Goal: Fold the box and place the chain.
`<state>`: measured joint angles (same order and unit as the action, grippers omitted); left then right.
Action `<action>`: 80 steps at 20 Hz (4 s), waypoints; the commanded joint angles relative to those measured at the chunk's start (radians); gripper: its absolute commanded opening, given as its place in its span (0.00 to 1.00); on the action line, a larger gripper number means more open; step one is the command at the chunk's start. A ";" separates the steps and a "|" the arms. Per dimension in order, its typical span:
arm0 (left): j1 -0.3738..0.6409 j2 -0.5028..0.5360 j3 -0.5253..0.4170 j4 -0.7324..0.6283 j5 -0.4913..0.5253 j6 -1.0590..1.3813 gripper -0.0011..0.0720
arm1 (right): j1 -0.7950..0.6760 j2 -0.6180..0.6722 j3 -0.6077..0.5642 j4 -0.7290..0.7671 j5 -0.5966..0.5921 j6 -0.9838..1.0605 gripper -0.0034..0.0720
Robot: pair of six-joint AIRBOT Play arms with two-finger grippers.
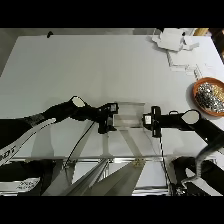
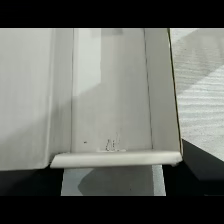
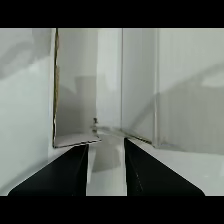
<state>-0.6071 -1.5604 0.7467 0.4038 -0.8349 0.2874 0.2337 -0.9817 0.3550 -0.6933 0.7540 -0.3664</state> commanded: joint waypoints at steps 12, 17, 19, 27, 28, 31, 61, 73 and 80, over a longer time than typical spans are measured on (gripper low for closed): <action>0.001 0.001 0.000 0.000 0.000 0.000 0.52 | 0.001 0.026 0.000 0.000 0.028 0.159 0.61; 0.001 0.001 0.000 0.000 0.000 0.000 0.52 | 0.001 0.261 0.000 -0.255 0.032 0.583 0.57; 0.001 0.001 0.000 0.000 0.000 0.000 0.52 | 0.001 0.351 0.000 -0.260 0.045 0.695 0.47; 0.001 0.001 0.000 0.000 0.000 0.000 0.52 | -0.089 0.400 0.000 -0.554 -0.014 1.347 0.07; 0.001 0.000 0.000 0.000 0.000 0.000 0.52 | -0.138 0.378 0.000 -0.546 -0.018 1.415 0.07; 0.001 0.001 0.000 0.000 0.000 0.000 0.52 | -0.283 0.282 0.000 -0.447 -0.002 1.504 0.07; 0.001 0.001 0.000 0.000 0.000 0.000 0.52 | -0.156 0.052 0.000 0.048 0.199 1.386 0.43; 0.001 0.001 0.000 0.000 0.000 0.000 0.52 | -0.156 0.066 0.071 -0.166 0.253 1.560 0.43; 0.001 0.001 0.000 0.000 0.000 0.000 0.52 | -0.081 0.065 0.071 -0.069 0.217 1.600 0.65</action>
<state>-0.6067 -1.5604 0.7467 0.4038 -0.8345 0.2871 0.1104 -0.9169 0.4248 -0.7837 0.9977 1.1954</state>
